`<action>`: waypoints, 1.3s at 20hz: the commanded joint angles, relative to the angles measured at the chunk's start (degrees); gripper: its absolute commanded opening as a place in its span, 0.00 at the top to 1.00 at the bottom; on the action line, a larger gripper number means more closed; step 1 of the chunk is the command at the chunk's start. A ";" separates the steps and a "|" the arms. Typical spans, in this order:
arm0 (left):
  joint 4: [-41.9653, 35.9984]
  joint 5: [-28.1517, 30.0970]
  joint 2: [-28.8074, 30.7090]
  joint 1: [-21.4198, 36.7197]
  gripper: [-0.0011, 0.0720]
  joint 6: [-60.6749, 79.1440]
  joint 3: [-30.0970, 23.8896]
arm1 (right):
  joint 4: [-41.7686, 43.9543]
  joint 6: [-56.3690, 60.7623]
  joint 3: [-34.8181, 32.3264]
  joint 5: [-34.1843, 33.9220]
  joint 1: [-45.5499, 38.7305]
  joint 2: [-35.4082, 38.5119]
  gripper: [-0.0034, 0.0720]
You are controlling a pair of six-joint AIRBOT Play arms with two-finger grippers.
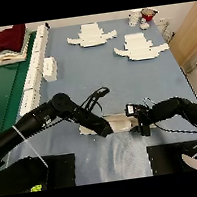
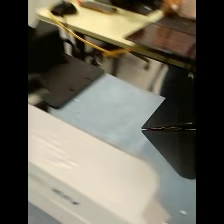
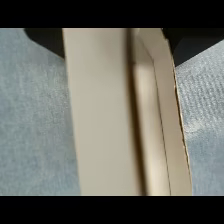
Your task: Fold the box.
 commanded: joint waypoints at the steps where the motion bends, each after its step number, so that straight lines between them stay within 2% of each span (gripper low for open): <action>1: -6.40 8.55 -2.47 0.07 0.97 -1.18 0.87 | 0.02 0.04 0.04 0.02 0.07 0.00 0.34; 11: -8.11 14.91 -10.45 7.23 0.97 -2.86 1.14 | 0.02 0.02 0.04 0.02 0.07 0.00 0.34; 15: -9.07 14.51 -12.76 9.57 0.97 -2.99 1.14 | 0.02 0.02 0.04 0.02 0.07 0.00 0.34; 20: -9.97 10.45 -17.09 9.70 0.97 -2.80 1.14 | 0.02 0.02 0.04 0.02 0.07 0.00 0.34; 26: -10.19 9.09 -13.73 10.56 0.97 4.11 4.33 | 0.02 0.04 0.04 0.02 0.07 0.00 0.34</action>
